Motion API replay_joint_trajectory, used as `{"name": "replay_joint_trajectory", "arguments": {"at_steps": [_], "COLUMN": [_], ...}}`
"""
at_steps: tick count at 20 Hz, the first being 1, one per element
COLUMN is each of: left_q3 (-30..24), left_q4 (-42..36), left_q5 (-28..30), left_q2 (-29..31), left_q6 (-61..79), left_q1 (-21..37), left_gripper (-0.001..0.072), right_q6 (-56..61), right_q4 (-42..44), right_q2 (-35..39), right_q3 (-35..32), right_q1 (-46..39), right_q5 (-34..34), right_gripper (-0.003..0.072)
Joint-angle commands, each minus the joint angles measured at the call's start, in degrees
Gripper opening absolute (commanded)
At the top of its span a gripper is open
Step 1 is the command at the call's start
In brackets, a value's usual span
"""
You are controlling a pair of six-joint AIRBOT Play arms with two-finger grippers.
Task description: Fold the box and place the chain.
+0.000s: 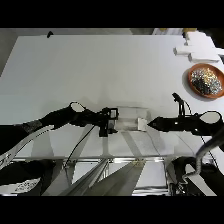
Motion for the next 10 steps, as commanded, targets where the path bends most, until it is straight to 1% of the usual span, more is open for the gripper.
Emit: {"name": "replay_joint_trajectory", "arguments": {"at_steps": [1, 3, 5, 6, 8, 10], "left_q3": [0.02, 0.02, 0.02, 0.02, 0.02, 0.02], "left_q4": [0.00, 0.00, 0.00, 0.00, 0.00, 0.00], "left_q5": [0.00, 0.00, 0.00, 0.00, 0.00, 0.00], "left_q2": [-0.02, -0.02, -0.02, -0.02, -0.02, -0.02], "left_q6": [0.02, 0.00, 0.02, 0.02, 0.02, 0.02], "left_q1": [0.02, 0.02, 0.02, 0.02, 0.02, 0.02], "left_gripper": [0.0067, 0.0067, 0.0067, 0.0067, 0.0067, 0.0067], "right_q6": [-0.20, -0.20, -0.15, 0.13, 2.12, 4.22], "right_q4": [0.50, 0.46, -0.31, -0.90, -1.73, -1.73], "right_q2": [1.75, 1.75, 1.73, 1.73, 1.73, 1.73], "right_q3": [-0.02, -0.02, -0.04, -0.09, -0.09, -0.07], "right_q1": [0.07, 0.09, 1.44, 2.99, 6.91, 9.99], "right_q5": [0.85, 0.81, -0.22, -1.36, -4.79, -8.17], "right_gripper": [0.0223, 0.0228, 0.0247, 0.0248, 0.0303, 0.0319]}}
